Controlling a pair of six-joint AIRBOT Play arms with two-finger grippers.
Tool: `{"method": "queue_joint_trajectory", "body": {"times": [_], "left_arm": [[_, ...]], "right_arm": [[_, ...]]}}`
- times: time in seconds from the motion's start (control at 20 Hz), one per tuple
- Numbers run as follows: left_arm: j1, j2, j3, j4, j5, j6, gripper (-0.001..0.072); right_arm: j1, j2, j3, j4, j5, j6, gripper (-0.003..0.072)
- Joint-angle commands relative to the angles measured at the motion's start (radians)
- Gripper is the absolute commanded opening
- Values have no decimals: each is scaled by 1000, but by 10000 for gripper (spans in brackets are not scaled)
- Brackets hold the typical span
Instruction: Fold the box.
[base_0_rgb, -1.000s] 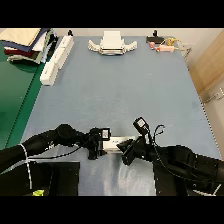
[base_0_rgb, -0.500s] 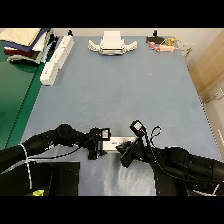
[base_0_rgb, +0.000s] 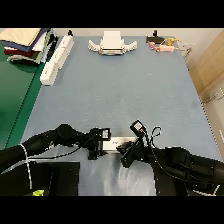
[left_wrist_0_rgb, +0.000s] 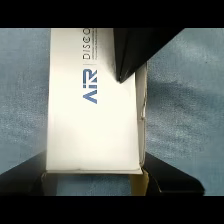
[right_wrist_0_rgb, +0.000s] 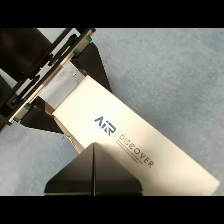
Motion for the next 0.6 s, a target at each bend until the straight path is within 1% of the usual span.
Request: {"method": "queue_joint_trajectory", "body": {"times": [0.0,0.2,0.55], "left_arm": [[1,0,1,2,2,1,424],[1,0,1,2,2,1,424],[1,0,1,2,2,1,424]], "right_arm": [[1,52,0,0,-8,0,2],[-2,126,0,-20,-8,0,3],[-2,140,3,-26,-5,0,3]]}}
